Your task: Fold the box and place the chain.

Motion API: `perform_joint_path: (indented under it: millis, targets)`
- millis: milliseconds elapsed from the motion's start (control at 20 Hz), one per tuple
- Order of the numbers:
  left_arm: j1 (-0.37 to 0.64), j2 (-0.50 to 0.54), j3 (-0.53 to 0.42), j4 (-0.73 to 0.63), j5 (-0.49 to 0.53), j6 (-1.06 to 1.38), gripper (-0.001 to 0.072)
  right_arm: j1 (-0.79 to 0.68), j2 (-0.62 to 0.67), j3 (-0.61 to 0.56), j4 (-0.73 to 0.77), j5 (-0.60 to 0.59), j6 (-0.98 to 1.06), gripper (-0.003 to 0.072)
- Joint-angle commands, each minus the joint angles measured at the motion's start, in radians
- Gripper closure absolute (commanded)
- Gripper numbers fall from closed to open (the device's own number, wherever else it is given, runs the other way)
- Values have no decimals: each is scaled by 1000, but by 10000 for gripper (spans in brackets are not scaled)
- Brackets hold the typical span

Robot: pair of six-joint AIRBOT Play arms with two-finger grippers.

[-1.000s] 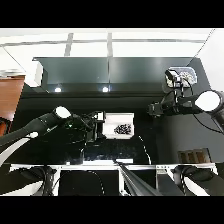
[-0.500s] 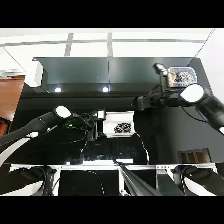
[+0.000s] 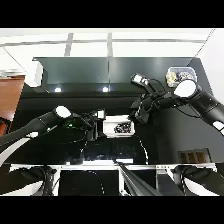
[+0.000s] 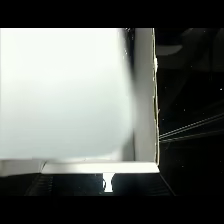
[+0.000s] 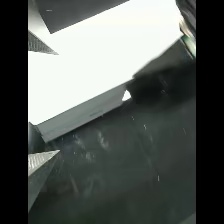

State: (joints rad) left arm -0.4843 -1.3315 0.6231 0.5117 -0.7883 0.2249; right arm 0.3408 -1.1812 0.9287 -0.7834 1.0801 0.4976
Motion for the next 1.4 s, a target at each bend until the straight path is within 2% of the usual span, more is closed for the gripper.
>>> perform_joint_path:
  millis: [0, 250, 700, 750, 800, 850, 950, 1000, 1050, 1350]
  targets:
    - [0, 0, 1, 0, -1, 0, 321, 50, -4, 7, -60, 29, -90, -33]
    - [-1, 0, 1, 0, -5, 0, 322, 90, -30, 4, -109, 14, -117, -33]
    - [-1, 0, 1, 0, -5, 0, 322, 137, -46, -27, -104, -37, -179, -31]
    - [-1, 0, 0, 0, -5, 0, 321, 142, -48, -27, -104, -37, -178, -4]
    - [-1, 0, 0, 0, -5, 0, 321, 141, -50, -27, -104, -37, -177, 165]
    - [-1, 0, 0, 0, -5, 0, 321, 141, -50, -27, -105, -37, -176, 218]
    - [-1, 0, 0, 0, -6, 0, 322, 141, -50, -27, -107, -37, -176, 219]
    - [-1, 0, 0, 0, -5, 0, 321, 141, -50, -27, -107, -37, -171, 269]
    - [-1, 0, 0, 0, -6, 0, 321, 141, -50, -27, -108, -36, -153, 422]
    - [-1, 0, 0, 0, -8, 0, 321, 141, -50, -27, -109, 3, -150, 438]
